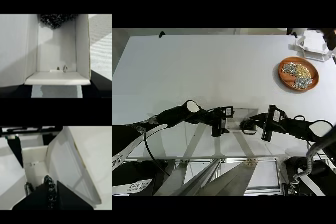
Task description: Fold the box and place the chain.
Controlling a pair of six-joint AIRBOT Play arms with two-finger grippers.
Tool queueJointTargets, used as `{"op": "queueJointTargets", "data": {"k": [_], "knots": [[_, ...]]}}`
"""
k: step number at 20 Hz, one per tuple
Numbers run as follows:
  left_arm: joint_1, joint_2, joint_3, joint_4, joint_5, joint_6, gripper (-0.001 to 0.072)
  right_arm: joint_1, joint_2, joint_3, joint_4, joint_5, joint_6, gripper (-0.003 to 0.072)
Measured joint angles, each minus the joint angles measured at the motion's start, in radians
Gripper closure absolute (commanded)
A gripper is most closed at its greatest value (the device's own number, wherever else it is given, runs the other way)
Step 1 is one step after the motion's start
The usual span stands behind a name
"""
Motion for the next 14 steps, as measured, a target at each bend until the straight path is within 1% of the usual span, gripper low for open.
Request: {"op": "queueJointTargets", "data": {"k": [1,3,4,7,10,12,14], "knots": [[0.000,0.000,0.000,0.000,0.000,0.000,0.0275,0.000,-0.033,0.000,0.004,0.000,-0.005,0.0530],[0.000,0.000,0.000,0.000,0.000,0.000,0.0275,0.000,-0.073,0.000,0.007,0.003,-0.011,0.0385],[0.000,0.000,0.000,0.000,0.000,0.000,0.0275,0.000,-0.085,0.000,0.013,0.004,-0.012,0.0340],[0.000,0.000,0.000,0.000,0.000,0.000,0.0275,0.000,-0.096,0.000,0.024,0.013,-0.013,0.0345],[0.000,0.000,0.000,0.000,0.000,0.000,0.0275,-0.021,-0.044,0.000,0.021,0.025,0.010,0.0346],[0.000,0.000,0.000,0.000,0.000,0.000,0.0275,-0.068,0.019,0.000,-0.030,0.042,0.034,0.0346],[0.000,0.000,0.000,0.000,0.000,0.000,0.0275,-0.134,0.090,0.000,-0.138,0.077,0.086,0.0346]]}}
